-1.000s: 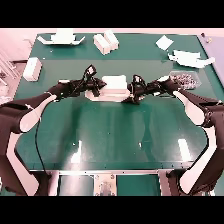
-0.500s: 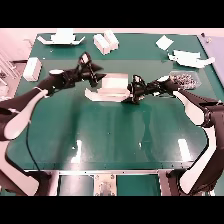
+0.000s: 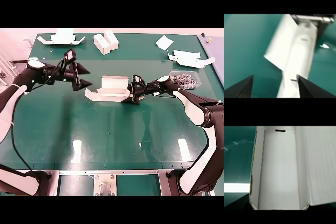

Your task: Fold the box and place the chain.

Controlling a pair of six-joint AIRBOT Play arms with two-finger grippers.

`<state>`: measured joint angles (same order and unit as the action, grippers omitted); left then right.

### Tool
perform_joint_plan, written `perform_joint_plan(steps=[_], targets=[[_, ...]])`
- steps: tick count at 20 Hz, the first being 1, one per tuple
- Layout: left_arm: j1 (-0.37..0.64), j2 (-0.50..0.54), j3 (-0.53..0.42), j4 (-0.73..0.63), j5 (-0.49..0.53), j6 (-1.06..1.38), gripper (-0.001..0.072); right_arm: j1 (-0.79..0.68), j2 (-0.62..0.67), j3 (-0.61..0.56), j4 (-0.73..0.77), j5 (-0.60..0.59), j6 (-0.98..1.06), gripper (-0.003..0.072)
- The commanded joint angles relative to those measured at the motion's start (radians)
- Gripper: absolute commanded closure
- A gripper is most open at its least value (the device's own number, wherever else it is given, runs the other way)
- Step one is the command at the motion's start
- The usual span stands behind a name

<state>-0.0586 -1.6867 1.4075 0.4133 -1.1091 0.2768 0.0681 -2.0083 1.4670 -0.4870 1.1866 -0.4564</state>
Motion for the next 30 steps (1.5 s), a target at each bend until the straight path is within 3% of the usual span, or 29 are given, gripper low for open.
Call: perform_joint_plan(steps=[1, 10, 18, 23, 25, 30], targets=[[-0.007, -0.029, -0.007, 0.103, -0.032, -0.04, 0.0104, 0.0, 0.0, 0.0, 0.0, 0.0, 0.0, 0.0128], [-0.085, -0.149, -0.007, 0.124, 0.109, -0.03, 0.0105, 0.0, 0.0, 0.0, 0.0, 0.0, 0.0, 0.0128], [-0.113, -0.154, -0.007, 0.121, 0.128, 0.011, 0.0115, 0.0, 0.0, 0.0, 0.0, 0.0, 0.0, 0.0128], [-0.147, -0.154, -0.007, 0.127, 0.208, 0.017, 0.0116, 0.0, 0.0, 0.0, 0.0, 0.001, 0.0, 0.0128], [-0.147, -0.154, -0.007, 0.128, 0.212, 0.02, 0.0253, 0.0, 0.0, 0.0, 0.0, 0.001, 0.0, 0.0128], [-0.147, -0.154, -0.007, 0.127, 0.21, 0.019, 0.0254, 0.0, 0.0, 0.0, 0.0, 0.001, 0.0, 0.0128]])
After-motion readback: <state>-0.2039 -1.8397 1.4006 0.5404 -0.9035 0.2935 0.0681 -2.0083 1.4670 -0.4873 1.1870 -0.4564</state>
